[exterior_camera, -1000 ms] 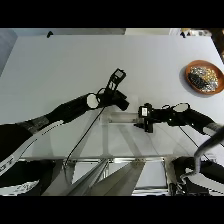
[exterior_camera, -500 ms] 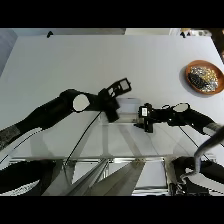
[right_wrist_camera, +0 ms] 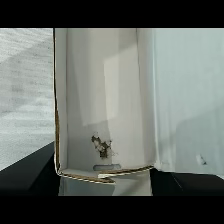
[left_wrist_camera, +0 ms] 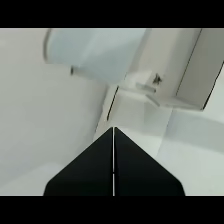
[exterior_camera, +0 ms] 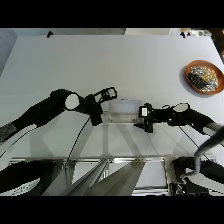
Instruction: Fold the box and place the chain.
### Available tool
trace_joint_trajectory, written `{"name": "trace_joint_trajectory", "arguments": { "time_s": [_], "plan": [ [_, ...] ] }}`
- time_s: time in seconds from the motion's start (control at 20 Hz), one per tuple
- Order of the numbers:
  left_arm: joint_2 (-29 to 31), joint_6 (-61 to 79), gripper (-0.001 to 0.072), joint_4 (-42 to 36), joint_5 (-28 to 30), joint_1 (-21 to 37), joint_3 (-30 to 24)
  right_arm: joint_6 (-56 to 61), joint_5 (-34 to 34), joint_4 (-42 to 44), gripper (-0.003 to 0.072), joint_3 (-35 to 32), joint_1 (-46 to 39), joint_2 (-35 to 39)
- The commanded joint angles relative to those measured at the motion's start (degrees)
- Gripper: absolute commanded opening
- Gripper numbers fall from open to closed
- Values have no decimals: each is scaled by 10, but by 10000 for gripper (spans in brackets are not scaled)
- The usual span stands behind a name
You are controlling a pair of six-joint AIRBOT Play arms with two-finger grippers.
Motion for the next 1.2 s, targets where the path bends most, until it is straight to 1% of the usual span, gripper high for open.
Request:
{"name": "trace_joint_trajectory", "arguments": {
  "time_s": [0.0,0.05,0.1,0.15,0.2,0.25,0.4,0.6,0.75,0.9,0.95,1.0,1.05,1.15],
  "plan": [
    [0,112,10,-43,8,27,-40,0,0,0,318,0,0,0],
    [0,134,15,-48,7,30,-43,0,0,0,318,0,0,0],
    [0,151,74,-47,8,32,-43,0,0,0,318,0,0,0],
    [0,170,176,-48,10,35,-43,0,0,0,318,0,0,0],
    [0,192,294,-50,17,39,-43,0,0,0,318,0,0,0],
    [0,211,345,-52,26,40,-43,0,0,0,318,0,0,0],
    [0,295,351,-69,45,40,-44,0,0,0,318,0,0,0],
    [-5,396,350,-104,53,40,-44,0,0,0,318,0,0,0],
    [-16,430,349,-137,52,35,-44,0,0,0,318,0,0,0],
    [-19,435,338,-151,49,23,-44,0,0,0,318,0,0,0],
    [-19,435,319,-158,43,21,-44,0,0,0,318,0,0,0],
    [-19,435,270,-162,34,19,-44,0,0,0,318,0,0,0],
    [-19,435,245,-161,26,18,-44,0,0,0,318,0,0,0],
    [-21,435,244,-166,24,17,-44,0,0,0,318,0,0,0]
  ]
}}
